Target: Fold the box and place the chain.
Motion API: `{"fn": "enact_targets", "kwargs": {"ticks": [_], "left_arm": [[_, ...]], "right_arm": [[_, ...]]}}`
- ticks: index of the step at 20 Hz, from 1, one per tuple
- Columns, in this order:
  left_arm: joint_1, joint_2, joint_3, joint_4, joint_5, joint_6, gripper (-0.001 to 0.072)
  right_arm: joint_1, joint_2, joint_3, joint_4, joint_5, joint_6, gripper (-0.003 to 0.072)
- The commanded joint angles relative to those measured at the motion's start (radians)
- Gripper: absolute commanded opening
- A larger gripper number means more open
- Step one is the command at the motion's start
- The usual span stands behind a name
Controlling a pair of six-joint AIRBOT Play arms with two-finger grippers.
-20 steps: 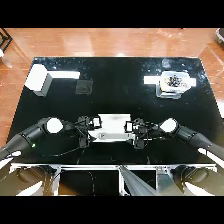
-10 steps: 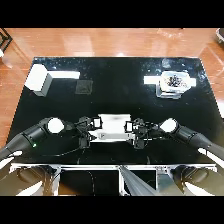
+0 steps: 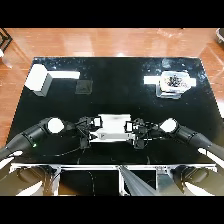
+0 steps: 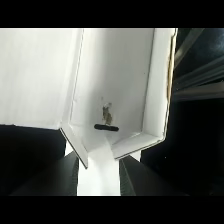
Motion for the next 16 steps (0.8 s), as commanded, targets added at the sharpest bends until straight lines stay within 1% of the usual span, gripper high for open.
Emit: {"fn": "enact_targets", "kwargs": {"ticks": [1,4,7,8,12,16], "left_arm": [[-0.011,-0.002,0.000,-0.023,0.000,0.000,0.0347],[-0.038,-0.010,0.000,-0.023,0.005,0.000,0.0347],[-0.041,-0.023,0.000,-0.032,0.011,0.000,0.0345],[-0.041,-0.027,0.000,-0.045,0.011,0.000,0.0294],[-0.041,-0.048,0.000,-0.100,0.011,0.000,0.0289],[-0.041,-0.051,0.000,-0.095,0.011,0.000,0.0289]], "right_arm": [[0.001,-0.001,0.000,0.000,0.000,0.000,0.0357],[0.001,-0.001,0.000,0.000,0.000,0.000,0.0357],[0.001,-0.001,0.000,0.000,0.000,0.000,0.0357],[0.001,-0.001,0.000,0.000,0.000,0.000,0.0357],[0.001,-0.001,0.000,0.000,0.000,0.000,0.0357],[0.001,-0.001,0.000,0.000,0.000,0.000,0.0357]]}}
